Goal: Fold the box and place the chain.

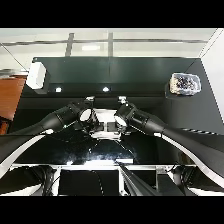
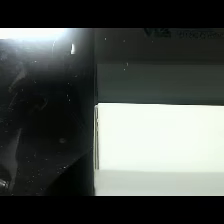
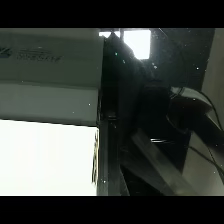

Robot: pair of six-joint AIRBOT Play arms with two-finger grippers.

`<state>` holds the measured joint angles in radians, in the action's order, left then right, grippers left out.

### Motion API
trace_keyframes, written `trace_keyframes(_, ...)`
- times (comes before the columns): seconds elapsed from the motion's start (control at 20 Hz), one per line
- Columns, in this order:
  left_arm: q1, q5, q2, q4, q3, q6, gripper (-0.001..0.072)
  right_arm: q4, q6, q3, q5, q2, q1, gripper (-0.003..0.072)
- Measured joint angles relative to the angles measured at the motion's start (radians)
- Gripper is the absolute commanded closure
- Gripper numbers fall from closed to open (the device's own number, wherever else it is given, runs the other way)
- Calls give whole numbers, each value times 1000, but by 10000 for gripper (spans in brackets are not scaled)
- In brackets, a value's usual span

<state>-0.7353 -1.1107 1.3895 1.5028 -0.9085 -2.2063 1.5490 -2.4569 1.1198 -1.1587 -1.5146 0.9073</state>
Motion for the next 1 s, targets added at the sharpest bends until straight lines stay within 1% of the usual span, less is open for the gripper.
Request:
trace_keyframes(0.05, 0, 0, 0, -1, 0, -2, 681, -2, 0, 0, 9, 0, 0, 616)
trace_keyframes(0.2, 0, 1, 0, -3, 0, -4, 681, -13, 0, 0, 26, -2, 0, 666)
trace_keyframes(0.3, 0, 1, 0, -3, 0, -3, 681, -18, 0, 0, 32, -3, 0, 666)
trace_keyframes(0.4, 0, 0, 0, -1, 0, -3, 681, -20, 1, 0, 40, -4, 0, 650)
trace_keyframes(0.45, 0, 0, 0, 0, 0, -3, 681, -24, 2, 0, 45, -4, 0, 391)
trace_keyframes(0.5, 0, 2, 0, 3, 0, 1, 681, -24, 5, -1, 65, -6, 0, 251)
trace_keyframes(0.6, 0, 2, 0, 3, 0, 1, 681, -29, 16, 0, 57, 1, -5, 250)
trace_keyframes(0.75, 0, 2, 0, 2, 0, 0, 681, -25, 108, 0, 36, 46, -23, 250)
trace_keyframes(0.85, 0, 2, 0, 1, 0, 0, 681, -11, 179, 0, 2, 108, -36, 250)
trace_keyframes(1.0, 0, 2, 0, 0, 0, 0, 682, 59, 259, 0, -72, 236, -64, 250)
